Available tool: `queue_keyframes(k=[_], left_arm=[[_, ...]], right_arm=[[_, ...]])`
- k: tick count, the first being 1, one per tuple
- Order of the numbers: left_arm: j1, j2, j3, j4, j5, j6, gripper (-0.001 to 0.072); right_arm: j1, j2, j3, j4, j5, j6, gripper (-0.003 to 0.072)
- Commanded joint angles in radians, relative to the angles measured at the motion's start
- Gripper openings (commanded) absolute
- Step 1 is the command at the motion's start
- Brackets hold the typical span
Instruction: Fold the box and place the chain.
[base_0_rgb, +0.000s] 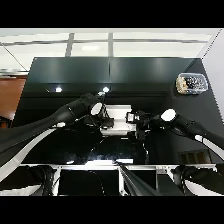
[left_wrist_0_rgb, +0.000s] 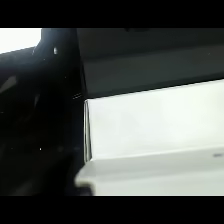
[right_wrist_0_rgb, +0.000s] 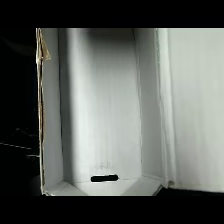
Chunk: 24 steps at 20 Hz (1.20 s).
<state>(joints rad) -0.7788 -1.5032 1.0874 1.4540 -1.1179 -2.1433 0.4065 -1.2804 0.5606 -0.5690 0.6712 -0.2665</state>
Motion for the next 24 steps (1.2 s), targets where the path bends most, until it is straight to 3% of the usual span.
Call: queue_keyframes(k=[1,3,7,8,10,11,18,20,24], left_arm=[[-0.005,-0.002,0.002,-0.001,0.013,-0.029,0.0219],[-0.005,-0.002,0.002,0.000,0.011,-0.041,0.0037],[-0.005,-0.002,0.002,0.000,0.009,-0.056,0.0028],[-0.005,-0.002,0.002,-0.001,0.006,-0.056,0.0036],[-0.005,-0.002,0.002,0.000,-0.007,-0.057,0.0368],[-0.004,-0.002,0.002,0.003,-0.016,-0.062,0.0438],[-0.005,-0.002,0.002,0.034,-0.016,-0.095,0.0399],[-0.005,-0.008,0.002,0.034,-0.015,-0.094,0.0352],[-0.005,-0.019,0.002,0.031,0.003,-0.095,0.0347]], right_arm=[[0.001,0.000,0.000,0.000,0.000,0.000,0.0490],[0.001,0.000,0.000,0.004,-0.003,0.001,0.0490],[0.001,0.000,0.000,0.009,-0.007,0.001,0.0490],[0.001,0.000,0.000,0.011,-0.008,0.001,0.0490],[0.001,0.000,0.000,0.011,-0.009,0.002,0.0489],[0.001,0.000,0.000,0.011,-0.009,0.002,0.0490],[0.001,0.000,0.000,0.011,-0.009,0.002,0.0489],[0.001,0.000,0.000,0.011,-0.009,0.002,0.0490],[0.001,0.000,0.000,0.011,-0.010,0.002,0.0490]])
